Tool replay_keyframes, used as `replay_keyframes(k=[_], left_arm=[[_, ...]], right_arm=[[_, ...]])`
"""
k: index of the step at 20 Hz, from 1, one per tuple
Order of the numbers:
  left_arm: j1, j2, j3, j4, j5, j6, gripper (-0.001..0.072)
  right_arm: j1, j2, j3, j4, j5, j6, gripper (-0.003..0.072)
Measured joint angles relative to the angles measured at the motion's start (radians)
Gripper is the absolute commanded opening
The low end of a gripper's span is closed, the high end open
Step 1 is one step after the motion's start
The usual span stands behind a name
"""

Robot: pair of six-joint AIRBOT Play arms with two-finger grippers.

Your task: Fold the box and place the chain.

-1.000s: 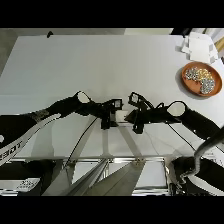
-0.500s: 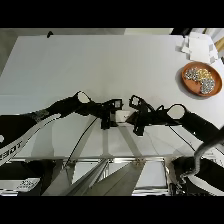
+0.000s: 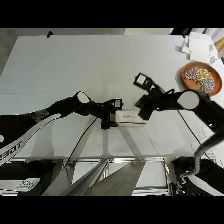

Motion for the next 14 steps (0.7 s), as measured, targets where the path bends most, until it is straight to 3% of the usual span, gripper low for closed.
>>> replay_keyframes(k=[6,10,14], left_arm=[[0.000,0.000,0.000,0.000,0.000,0.000,0.0008],[0.000,0.000,0.001,0.001,0.000,0.001,0.0008],[0.000,0.000,0.001,0.001,0.000,0.001,0.0006]], right_arm=[[-0.381,-0.002,0.092,-0.195,0.370,0.227,0.0010],[-0.624,-0.004,0.093,-0.220,0.405,0.286,0.0012],[-0.724,-0.005,0.066,-0.216,0.401,0.307,0.0013]])
